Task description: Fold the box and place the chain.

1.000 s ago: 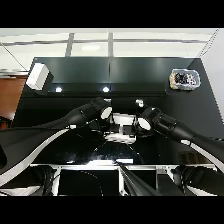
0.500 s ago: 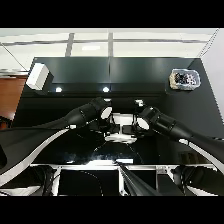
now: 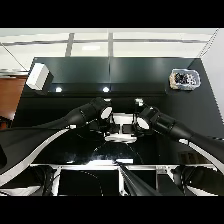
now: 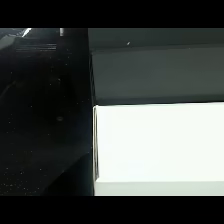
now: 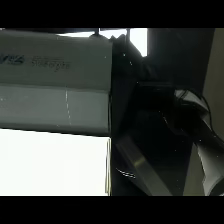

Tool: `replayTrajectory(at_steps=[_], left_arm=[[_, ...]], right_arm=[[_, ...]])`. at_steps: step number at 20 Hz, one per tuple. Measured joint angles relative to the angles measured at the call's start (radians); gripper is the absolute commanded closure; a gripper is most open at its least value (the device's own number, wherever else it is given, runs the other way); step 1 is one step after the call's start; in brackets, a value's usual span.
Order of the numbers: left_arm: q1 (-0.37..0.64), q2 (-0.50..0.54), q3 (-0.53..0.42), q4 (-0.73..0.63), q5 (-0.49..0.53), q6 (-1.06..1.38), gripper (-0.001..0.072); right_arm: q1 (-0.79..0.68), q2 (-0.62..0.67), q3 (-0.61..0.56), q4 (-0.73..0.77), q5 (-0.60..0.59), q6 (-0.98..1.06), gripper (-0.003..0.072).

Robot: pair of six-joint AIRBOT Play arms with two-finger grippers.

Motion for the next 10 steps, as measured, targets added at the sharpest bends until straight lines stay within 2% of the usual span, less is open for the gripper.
replayTrajectory(at_steps=[1,2,3,4,10], left_arm=[[0.000,0.000,0.000,0.000,0.000,0.000,0.0679],[0.000,0.000,0.000,0.000,0.000,0.001,0.0678],[0.000,0.000,0.000,0.003,0.000,0.007,0.0679],[0.000,0.000,0.000,0.003,0.000,0.008,0.0679],[0.000,0.000,0.000,0.003,0.002,0.004,0.0679]], right_arm=[[0.000,0.000,0.000,0.000,0.000,0.000,0.0666],[0.000,0.000,0.000,0.000,0.000,-0.001,0.0506],[0.000,0.000,0.000,0.003,0.003,-0.006,0.0382],[0.000,0.000,0.002,0.005,0.002,-0.008,0.0344],[-0.001,0.066,0.012,0.001,0.042,-0.061,0.0346]])
